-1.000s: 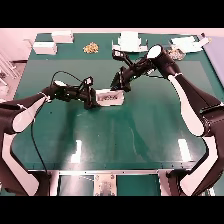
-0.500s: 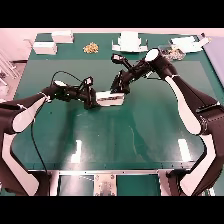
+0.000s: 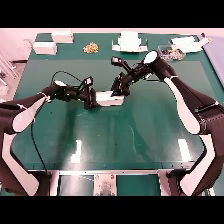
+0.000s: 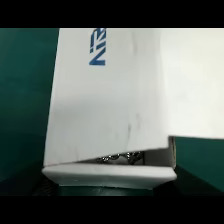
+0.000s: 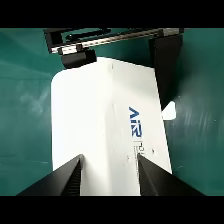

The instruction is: Fold the box and place the chain.

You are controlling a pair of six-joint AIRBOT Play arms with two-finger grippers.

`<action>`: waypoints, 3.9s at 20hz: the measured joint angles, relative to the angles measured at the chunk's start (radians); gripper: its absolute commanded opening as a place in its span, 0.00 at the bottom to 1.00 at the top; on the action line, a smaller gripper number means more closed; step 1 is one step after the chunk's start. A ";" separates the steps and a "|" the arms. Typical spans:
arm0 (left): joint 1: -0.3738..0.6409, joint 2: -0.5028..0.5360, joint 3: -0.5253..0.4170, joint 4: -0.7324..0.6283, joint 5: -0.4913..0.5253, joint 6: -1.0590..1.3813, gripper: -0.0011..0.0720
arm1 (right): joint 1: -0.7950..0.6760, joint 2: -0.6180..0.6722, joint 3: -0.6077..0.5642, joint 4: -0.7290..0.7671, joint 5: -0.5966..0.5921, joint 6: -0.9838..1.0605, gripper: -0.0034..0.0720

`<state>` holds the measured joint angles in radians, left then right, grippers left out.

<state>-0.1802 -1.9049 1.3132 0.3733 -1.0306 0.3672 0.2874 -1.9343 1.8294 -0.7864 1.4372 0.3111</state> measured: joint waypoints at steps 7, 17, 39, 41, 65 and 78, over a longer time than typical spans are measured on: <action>0.000 0.000 0.000 0.000 0.000 0.000 0.74 | 0.003 0.000 -0.002 -0.014 -0.064 -0.013 0.61; 0.000 0.000 0.000 0.000 0.000 0.000 0.74 | 0.005 0.000 -0.001 -0.002 0.039 -0.034 0.57; 0.000 0.000 0.000 0.000 0.000 0.000 0.74 | 0.021 0.011 -0.002 -0.066 -0.019 -0.036 0.45; 0.000 0.000 0.000 0.000 0.000 0.000 0.74 | 0.017 0.016 -0.005 -0.064 -0.012 -0.036 0.44; 0.000 0.000 0.000 0.000 0.000 0.000 0.74 | -0.039 0.148 -0.312 0.151 -0.214 -0.339 0.53; 0.000 0.000 0.000 0.000 0.000 0.000 0.74 | -0.031 0.149 -0.393 0.219 -0.281 -0.475 0.47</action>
<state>-0.1802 -1.9049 1.3132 0.3729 -1.0309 0.3668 0.2565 -1.7851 1.4361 -0.5674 1.1564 -0.1635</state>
